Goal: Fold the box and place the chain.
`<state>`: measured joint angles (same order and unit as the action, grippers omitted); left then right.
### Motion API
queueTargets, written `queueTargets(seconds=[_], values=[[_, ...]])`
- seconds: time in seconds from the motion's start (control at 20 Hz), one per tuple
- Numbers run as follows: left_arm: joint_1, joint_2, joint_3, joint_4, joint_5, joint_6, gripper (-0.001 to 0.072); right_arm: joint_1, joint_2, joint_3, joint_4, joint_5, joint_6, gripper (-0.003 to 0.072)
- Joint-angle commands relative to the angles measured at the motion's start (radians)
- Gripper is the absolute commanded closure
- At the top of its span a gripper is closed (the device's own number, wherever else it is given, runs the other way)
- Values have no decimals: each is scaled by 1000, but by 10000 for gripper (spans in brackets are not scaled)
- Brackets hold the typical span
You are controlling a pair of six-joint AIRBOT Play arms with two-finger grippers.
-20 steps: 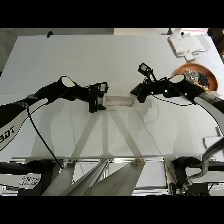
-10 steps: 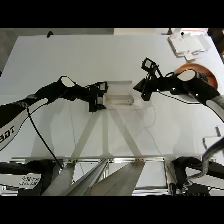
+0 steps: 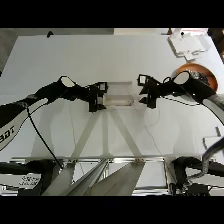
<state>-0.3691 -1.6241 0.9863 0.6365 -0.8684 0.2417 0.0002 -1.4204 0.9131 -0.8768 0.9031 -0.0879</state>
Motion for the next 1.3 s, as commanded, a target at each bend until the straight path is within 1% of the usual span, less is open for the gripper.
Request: queueTargets(seconds=[0.0, 0.2, 0.3, 0.4, 0.45, 0.5, 0.75, 0.85, 0.9, 0.95, 1.0, 1.15, 1.2, 1.25], values=[[0, 1, 1, 0, 0, 0, 336, 39, -32, 0, 29, 2, -113, 262], [0, 1, 1, 0, 0, 0, 336, 71, -45, 0, 43, 3, -150, 278], [0, 1, 1, 0, 0, 0, 336, 83, -45, 0, 45, 6, -150, 374], [0, 1, 1, 0, 0, 0, 336, 92, -45, 0, 46, 5, -150, 403], [0, 1, 1, 0, 0, 0, 336, 92, -45, 0, 52, 5, -150, 473], [0, 1, 1, 0, 0, 0, 336, 92, -45, 0, 64, 5, -149, 510], [0, 1, 1, 0, 0, 0, 336, 92, -45, 0, 177, -34, -157, 514], [0, 1, 1, 0, 0, 0, 336, 92, -45, 0, 204, -47, -156, 488], [0, 1, 1, 0, 0, 0, 336, 92, -45, 0, 204, -47, -156, 391], [0, 1, 1, 0, 0, 0, 336, 92, -45, 0, 204, -47, -156, 272], [0, 1, 1, 0, 0, 0, 336, 92, -45, 0, 203, -47, -155, 209], [0, 1, 1, 0, 0, 0, 336, 92, -45, 0, 202, -46, -152, 214], [0, 1, 1, 0, 0, 0, 336, 92, -45, 0, 198, -46, -150, 240], [0, 1, 1, 0, 0, 0, 336, 92, -44, 0, 191, -43, -145, 386]])
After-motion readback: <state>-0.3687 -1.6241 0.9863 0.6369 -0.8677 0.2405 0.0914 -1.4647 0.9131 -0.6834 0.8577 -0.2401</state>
